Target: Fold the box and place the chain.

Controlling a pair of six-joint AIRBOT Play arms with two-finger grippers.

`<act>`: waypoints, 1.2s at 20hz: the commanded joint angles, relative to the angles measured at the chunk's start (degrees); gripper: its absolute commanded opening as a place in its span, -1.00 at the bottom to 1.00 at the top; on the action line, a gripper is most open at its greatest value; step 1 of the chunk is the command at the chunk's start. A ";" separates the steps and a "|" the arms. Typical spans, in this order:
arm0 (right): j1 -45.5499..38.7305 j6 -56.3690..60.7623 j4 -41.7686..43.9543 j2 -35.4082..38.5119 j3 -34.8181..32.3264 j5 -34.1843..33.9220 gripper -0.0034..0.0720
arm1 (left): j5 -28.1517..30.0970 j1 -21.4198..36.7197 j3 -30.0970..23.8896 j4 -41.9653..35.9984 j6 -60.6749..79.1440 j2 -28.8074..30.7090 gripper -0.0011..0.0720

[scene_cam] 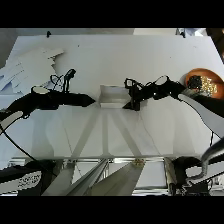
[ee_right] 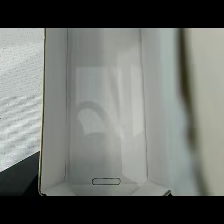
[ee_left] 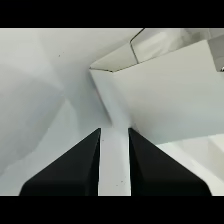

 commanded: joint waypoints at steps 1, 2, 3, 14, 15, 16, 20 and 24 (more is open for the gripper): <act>0.07 0.00 0.00 -0.04 0.00 0.00 0.46 | -0.57 -0.04 -0.02 -4.74 1.53 -0.07 -0.39; 0.07 0.00 0.00 -0.04 -0.02 0.00 0.46 | -0.52 -0.04 -0.02 -4.66 1.53 -0.11 -0.39; 0.07 0.00 0.00 -0.04 0.00 0.00 0.46 | -0.76 -0.04 -0.02 -4.68 1.53 -0.33 -0.38; 0.07 0.00 0.00 -0.04 0.00 0.00 0.46 | -2.23 -0.07 -0.02 -8.44 5.16 -1.53 -0.14; 0.04 0.00 0.00 -0.04 0.00 0.00 0.46 | -2.23 -0.07 -0.02 -9.44 5.20 -1.70 -0.14; 0.07 0.00 0.00 -0.04 0.00 0.00 0.46 | -1.92 -0.11 -0.02 -9.70 5.18 -1.95 -0.14; 0.04 0.00 0.00 -0.04 0.00 0.00 0.46 | 1.20 -2.80 -0.02 -9.90 5.16 -2.78 -0.16; 0.07 0.00 0.00 -0.04 0.00 0.00 0.46 | 2.69 -4.22 -0.02 -11.45 4.87 -2.80 -0.16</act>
